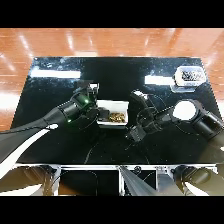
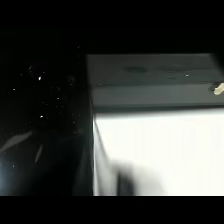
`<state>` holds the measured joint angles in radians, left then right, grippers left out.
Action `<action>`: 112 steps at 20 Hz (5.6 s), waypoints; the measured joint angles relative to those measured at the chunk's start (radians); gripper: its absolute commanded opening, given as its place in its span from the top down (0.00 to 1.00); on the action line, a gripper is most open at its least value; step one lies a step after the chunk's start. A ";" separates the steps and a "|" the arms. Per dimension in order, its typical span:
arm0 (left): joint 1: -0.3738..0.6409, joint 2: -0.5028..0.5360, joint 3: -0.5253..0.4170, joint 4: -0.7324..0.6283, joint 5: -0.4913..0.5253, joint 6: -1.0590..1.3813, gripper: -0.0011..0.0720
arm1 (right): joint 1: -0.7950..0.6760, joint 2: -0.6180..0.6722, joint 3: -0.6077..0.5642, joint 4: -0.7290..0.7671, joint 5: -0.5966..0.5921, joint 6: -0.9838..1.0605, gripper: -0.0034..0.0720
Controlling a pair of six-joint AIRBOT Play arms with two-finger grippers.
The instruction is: Fold the box and place the chain.
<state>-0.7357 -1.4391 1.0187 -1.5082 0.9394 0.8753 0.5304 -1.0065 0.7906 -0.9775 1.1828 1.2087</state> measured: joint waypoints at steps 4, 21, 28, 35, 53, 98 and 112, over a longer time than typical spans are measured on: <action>0.000 0.000 0.019 -0.006 0.018 0.012 0.16 | 0.000 0.000 0.000 0.001 -0.001 0.003 0.23; 0.192 0.442 -0.039 0.081 0.520 0.377 0.16 | 0.049 -0.010 0.179 -0.126 0.106 0.063 0.01; 0.527 0.647 -0.271 -0.344 0.353 0.631 0.14 | 0.013 -0.307 0.635 -0.369 0.024 0.120 0.00; 0.552 0.642 -0.332 -0.454 0.171 0.688 0.14 | -0.059 -0.644 0.821 -0.290 0.029 0.006 0.01; 0.552 0.623 -0.339 -0.471 0.124 0.715 0.14 | -0.020 -0.707 0.843 -0.135 0.323 -0.208 0.02; 0.552 0.574 -0.339 -0.471 0.122 0.714 0.14 | 0.148 -0.704 0.821 -0.434 0.253 -0.237 0.47; 0.552 0.574 -0.339 -0.471 0.120 0.714 0.14 | 0.166 -0.704 0.821 -0.491 0.237 -0.176 0.47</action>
<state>-0.1841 -0.8654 0.6796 -1.9789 1.0595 1.5894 0.6968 -1.7103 1.6119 -1.4689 1.4193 1.0328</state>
